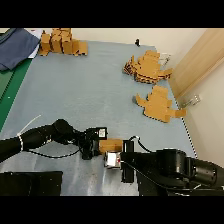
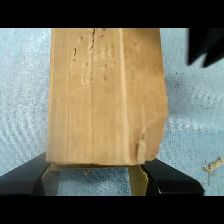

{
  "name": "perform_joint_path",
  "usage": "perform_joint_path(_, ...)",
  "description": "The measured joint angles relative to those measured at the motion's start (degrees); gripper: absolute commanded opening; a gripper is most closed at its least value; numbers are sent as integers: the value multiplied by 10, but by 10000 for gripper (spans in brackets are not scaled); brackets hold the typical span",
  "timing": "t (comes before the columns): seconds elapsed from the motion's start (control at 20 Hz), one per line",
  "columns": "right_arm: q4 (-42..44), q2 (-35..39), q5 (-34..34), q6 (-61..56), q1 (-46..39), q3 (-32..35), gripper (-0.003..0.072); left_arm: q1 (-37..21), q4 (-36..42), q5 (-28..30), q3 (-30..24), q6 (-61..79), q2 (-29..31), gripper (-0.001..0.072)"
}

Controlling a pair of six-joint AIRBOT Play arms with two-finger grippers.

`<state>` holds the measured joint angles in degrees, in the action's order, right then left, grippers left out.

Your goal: Fold the box.

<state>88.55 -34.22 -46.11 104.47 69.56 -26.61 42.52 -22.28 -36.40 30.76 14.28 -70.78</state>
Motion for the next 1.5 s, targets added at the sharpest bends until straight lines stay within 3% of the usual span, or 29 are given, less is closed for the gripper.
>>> perform_joint_path(0.15, 13, 28, -11, -37, 8, -10, 109, 0, 0, 0, 0, 0, 0, 426)
perform_joint_path(0.25, 8, 42, -16, -52, 10, -15, 326, 0, 0, 0, 0, 0, 0, 426)
perform_joint_path(0.4, -48, 40, -21, -66, 11, -18, 326, 0, 0, 0, 0, 0, 0, 426)
perform_joint_path(0.6, -164, -9, -21, -105, 11, -18, 307, 0, 0, 0, 0, 0, 0, 426)
perform_joint_path(0.8, -224, -46, 5, -125, 11, -18, 282, 0, 0, 0, 0, 0, 0, 426)
perform_joint_path(1.25, -212, -60, 22, -133, 11, -19, 281, 0, 0, 0, 0, 0, 0, 426)
perform_joint_path(1.35, -203, -61, 22, -131, 11, -19, 172, 0, 0, 0, 0, 0, 0, 426)
perform_joint_path(1.5, -185, -61, 22, -125, 11, -19, 164, 0, 0, 0, 0, 0, 0, 426)
